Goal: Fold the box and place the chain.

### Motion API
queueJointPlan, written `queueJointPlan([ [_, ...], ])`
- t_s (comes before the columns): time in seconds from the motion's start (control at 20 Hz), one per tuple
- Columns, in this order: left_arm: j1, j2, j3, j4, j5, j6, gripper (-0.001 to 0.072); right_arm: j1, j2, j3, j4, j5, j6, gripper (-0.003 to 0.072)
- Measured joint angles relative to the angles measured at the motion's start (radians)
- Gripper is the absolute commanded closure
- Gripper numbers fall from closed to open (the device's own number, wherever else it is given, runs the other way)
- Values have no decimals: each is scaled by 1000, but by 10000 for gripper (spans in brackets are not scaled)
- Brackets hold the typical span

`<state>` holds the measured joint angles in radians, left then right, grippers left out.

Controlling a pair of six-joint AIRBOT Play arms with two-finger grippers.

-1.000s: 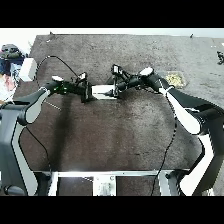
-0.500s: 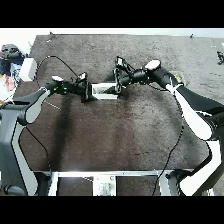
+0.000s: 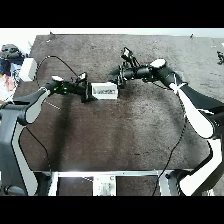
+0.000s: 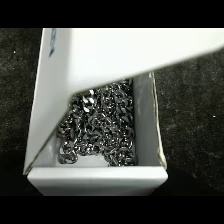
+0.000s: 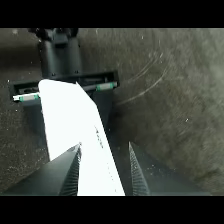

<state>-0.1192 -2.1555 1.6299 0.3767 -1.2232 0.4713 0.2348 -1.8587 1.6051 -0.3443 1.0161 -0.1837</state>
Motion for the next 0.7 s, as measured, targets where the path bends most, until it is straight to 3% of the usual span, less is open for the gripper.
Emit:
queueJointPlan([
  [0.7,0,0,0,0,0,0,492,23,-89,0,-77,91,53,316],
])
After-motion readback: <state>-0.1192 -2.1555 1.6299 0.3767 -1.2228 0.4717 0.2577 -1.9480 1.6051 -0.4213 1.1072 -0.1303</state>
